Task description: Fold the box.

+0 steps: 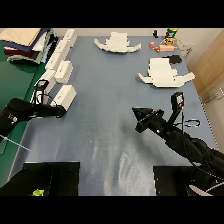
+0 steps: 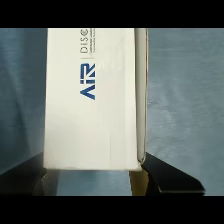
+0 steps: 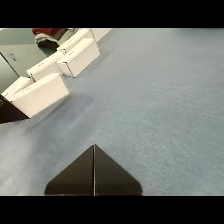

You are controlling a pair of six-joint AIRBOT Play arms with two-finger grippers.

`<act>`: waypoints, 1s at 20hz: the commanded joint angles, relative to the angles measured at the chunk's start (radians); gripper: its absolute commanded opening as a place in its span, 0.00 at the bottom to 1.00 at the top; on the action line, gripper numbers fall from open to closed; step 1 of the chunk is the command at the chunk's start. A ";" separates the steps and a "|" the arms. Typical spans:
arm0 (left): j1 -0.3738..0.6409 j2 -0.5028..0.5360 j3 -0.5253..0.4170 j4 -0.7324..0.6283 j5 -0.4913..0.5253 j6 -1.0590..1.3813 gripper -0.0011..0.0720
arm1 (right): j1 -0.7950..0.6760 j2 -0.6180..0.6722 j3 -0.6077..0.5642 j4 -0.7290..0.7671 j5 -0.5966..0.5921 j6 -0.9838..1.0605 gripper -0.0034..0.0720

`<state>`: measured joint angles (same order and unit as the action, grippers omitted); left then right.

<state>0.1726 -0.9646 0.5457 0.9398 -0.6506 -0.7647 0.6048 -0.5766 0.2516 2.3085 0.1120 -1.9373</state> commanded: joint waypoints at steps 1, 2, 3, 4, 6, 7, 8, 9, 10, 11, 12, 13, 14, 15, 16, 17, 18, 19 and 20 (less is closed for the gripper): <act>0.068 -0.055 0.021 0.015 0.044 -0.041 0.59 | -0.001 -0.034 0.001 0.000 -0.003 0.004 0.05; 0.068 -0.088 0.039 0.002 0.060 -0.042 0.59 | -0.001 -0.046 0.001 0.000 -0.004 0.012 0.05; 0.068 -0.120 0.061 -0.001 0.076 -0.049 0.59 | -0.001 -0.055 0.001 0.000 -0.005 0.012 0.05; 0.068 -0.156 0.088 -0.001 0.089 -0.058 0.59 | -0.001 -0.061 0.001 0.000 -0.007 0.014 0.05; 0.064 -0.230 0.150 -0.009 0.108 -0.064 0.59 | -0.001 -0.066 0.001 0.000 -0.008 0.019 0.05; 0.056 -0.267 0.185 -0.021 0.112 -0.063 0.59 | -0.001 -0.069 0.001 0.000 -0.007 0.019 0.05; 0.043 -0.307 0.225 -0.027 0.119 -0.063 0.59 | -0.001 -0.071 0.001 0.000 -0.007 0.019 0.05; 0.030 -0.344 0.266 -0.027 0.124 -0.063 0.59 | -0.001 -0.074 0.001 0.000 -0.007 0.019 0.05; 0.014 -0.385 0.309 -0.027 0.131 -0.063 0.59 | -0.001 -0.077 0.001 0.000 -0.006 0.019 0.05; 0.000 -0.423 0.349 -0.027 0.140 -0.063 0.59 | -0.001 -0.079 0.001 0.000 -0.006 0.019 0.05; -0.013 -0.462 0.392 -0.027 0.150 -0.064 0.59 | -0.001 -0.079 0.002 0.000 -0.007 0.020 0.05; -0.025 -0.502 0.435 -0.027 0.151 -0.064 0.59 | -0.001 -0.079 0.002 0.000 -0.007 0.020 0.05; -0.035 -0.537 0.473 -0.027 0.151 -0.064 0.59 | -0.001 -0.079 0.002 0.000 -0.006 0.019 0.05; -0.043 -0.571 0.510 -0.027 0.151 -0.066 0.59 | -0.001 -0.079 0.002 0.000 -0.006 0.019 0.05; -0.047 -0.602 0.542 -0.027 0.151 -0.066 0.59 | -0.001 -0.079 0.002 0.000 -0.006 0.019 0.05; -0.047 -0.631 0.574 -0.027 0.151 -0.066 0.59 | -0.001 -0.079 0.002 0.000 -0.006 0.019 0.05; -0.047 -0.659 0.606 -0.027 0.151 -0.066 0.59 | -0.001 -0.079 0.002 0.000 -0.006 0.019 0.06; -0.047 -0.683 0.633 -0.027 0.154 -0.066 0.59 | -0.001 -0.079 0.002 0.000 -0.006 0.020 0.06; -0.047 -0.702 0.654 -0.027 0.154 -0.066 0.59 | -0.001 -0.079 0.003 0.000 -0.008 0.020 0.06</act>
